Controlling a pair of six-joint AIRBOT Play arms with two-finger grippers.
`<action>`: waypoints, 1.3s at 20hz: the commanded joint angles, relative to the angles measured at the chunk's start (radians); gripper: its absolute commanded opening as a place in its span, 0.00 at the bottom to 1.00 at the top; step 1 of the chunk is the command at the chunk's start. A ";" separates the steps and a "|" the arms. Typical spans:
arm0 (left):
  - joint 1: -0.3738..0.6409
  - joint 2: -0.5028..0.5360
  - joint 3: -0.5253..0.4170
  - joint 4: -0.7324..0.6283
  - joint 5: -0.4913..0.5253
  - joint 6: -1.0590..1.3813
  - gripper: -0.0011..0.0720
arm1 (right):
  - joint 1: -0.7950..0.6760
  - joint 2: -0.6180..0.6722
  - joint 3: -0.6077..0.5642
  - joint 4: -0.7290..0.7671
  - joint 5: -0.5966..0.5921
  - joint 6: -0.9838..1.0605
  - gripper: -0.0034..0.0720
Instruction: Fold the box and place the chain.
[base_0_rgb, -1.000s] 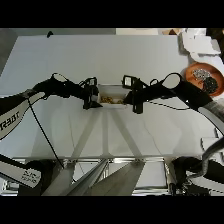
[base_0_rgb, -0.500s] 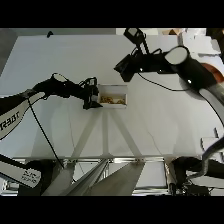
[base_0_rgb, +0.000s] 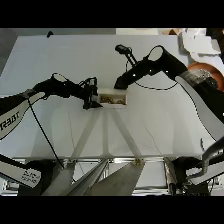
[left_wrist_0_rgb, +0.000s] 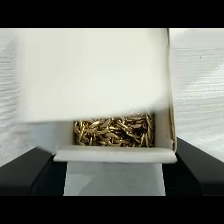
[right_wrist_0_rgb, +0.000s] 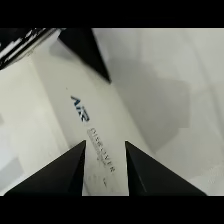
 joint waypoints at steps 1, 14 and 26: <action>0.000 0.000 0.000 0.000 0.000 0.000 0.39 | 0.015 -0.011 0.002 -0.009 0.129 -0.016 0.44; 0.000 0.000 0.000 0.000 0.000 0.000 0.39 | 0.150 0.188 -0.234 -0.274 -0.329 -0.171 0.45; 0.000 0.000 0.000 0.000 0.000 0.000 0.39 | 0.252 0.289 -0.338 -0.266 -0.460 -0.321 0.63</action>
